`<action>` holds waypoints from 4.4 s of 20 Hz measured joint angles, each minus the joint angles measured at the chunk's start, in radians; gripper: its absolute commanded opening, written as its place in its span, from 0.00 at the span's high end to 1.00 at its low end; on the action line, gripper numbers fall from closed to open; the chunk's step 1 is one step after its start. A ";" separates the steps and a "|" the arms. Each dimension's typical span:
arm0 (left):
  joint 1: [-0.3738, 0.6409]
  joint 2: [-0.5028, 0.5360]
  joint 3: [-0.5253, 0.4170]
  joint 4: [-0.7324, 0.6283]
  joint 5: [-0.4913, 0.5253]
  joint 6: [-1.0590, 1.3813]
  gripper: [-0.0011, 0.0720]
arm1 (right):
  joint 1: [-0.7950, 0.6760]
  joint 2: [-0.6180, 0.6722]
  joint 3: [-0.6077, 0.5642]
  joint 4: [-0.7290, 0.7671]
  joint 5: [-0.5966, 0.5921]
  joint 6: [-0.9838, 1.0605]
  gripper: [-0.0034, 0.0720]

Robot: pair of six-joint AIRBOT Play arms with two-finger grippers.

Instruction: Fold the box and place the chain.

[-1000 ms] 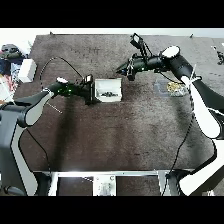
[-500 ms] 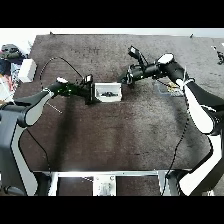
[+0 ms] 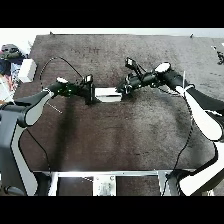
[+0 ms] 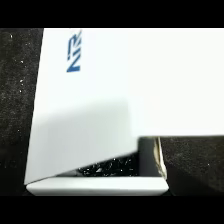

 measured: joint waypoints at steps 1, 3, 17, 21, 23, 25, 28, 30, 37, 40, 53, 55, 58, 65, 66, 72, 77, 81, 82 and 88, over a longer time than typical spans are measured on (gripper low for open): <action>0.000 0.000 0.000 0.000 0.000 0.000 0.76 | 0.005 0.003 -0.010 0.008 -0.011 -0.021 0.71; 0.000 0.000 0.000 0.000 0.000 0.000 0.76 | 0.018 0.007 -0.019 0.031 -0.027 -0.060 0.70; 0.000 0.000 0.000 0.000 0.000 0.000 0.76 | 0.070 -0.006 -0.032 0.045 -0.090 -0.143 0.58; 0.000 0.000 0.000 0.000 0.000 0.000 0.76 | 0.071 -0.009 -0.032 0.045 -0.104 -0.145 0.55; 0.000 0.000 0.000 0.000 0.000 0.000 0.76 | 0.074 -0.015 -0.032 0.045 -0.103 -0.150 0.55; 0.000 0.000 0.000 0.000 0.000 0.000 0.76 | 0.077 -0.021 -0.032 0.045 -0.111 -0.159 0.55; 0.000 0.000 0.000 -0.001 0.001 -0.002 0.76 | 0.077 -0.026 -0.026 0.045 -0.153 -0.176 0.55; 0.000 0.000 0.000 -0.001 0.001 -0.002 0.76 | 0.079 -0.027 -0.022 0.045 -0.168 -0.182 0.55; 0.000 0.000 0.000 0.000 0.000 0.000 0.76 | 0.079 -0.010 -0.017 0.028 -0.143 -0.187 0.55; 0.000 0.000 0.000 0.000 0.000 0.001 0.76 | 0.079 -0.006 -0.017 0.027 -0.149 -0.187 0.55; 0.000 0.000 0.000 0.000 0.000 0.001 0.76 | 0.079 -0.023 -0.016 0.015 -0.064 -0.190 0.55; 0.000 0.000 0.000 0.000 0.000 0.001 0.76 | 0.079 -0.023 -0.016 0.015 -0.066 -0.186 0.55; 0.000 0.000 0.000 0.000 0.000 0.000 0.76 | 0.079 -0.023 -0.016 0.014 -0.095 -0.182 0.55; 0.000 0.000 0.000 -0.001 0.003 -0.002 0.76 | 0.084 -0.023 -0.016 0.006 -0.192 -0.184 0.55; 0.000 0.000 0.000 -0.002 0.003 -0.002 0.76 | 0.084 -0.023 -0.016 0.006 -0.200 -0.186 0.55; 0.000 0.000 0.000 -0.002 0.004 -0.001 0.76 | 0.084 -0.006 -0.014 0.006 -0.234 -0.189 0.55; 0.000 0.000 0.000 -0.001 0.003 -0.001 0.76 | 0.084 -0.001 -0.014 0.006 -0.243 -0.189 0.59; 0.000 0.000 0.000 -0.001 0.002 0.000 0.76 | 0.085 -0.001 -0.014 0.003 -0.251 -0.189 0.59; 0.000 0.000 0.000 -0.001 0.002 0.000 0.76 | 0.085 0.000 -0.014 0.002 -0.252 -0.189 0.59; 0.000 0.000 0.000 -0.001 0.001 0.000 0.76 | 0.097 0.000 -0.014 -0.037 -0.262 -0.189 0.59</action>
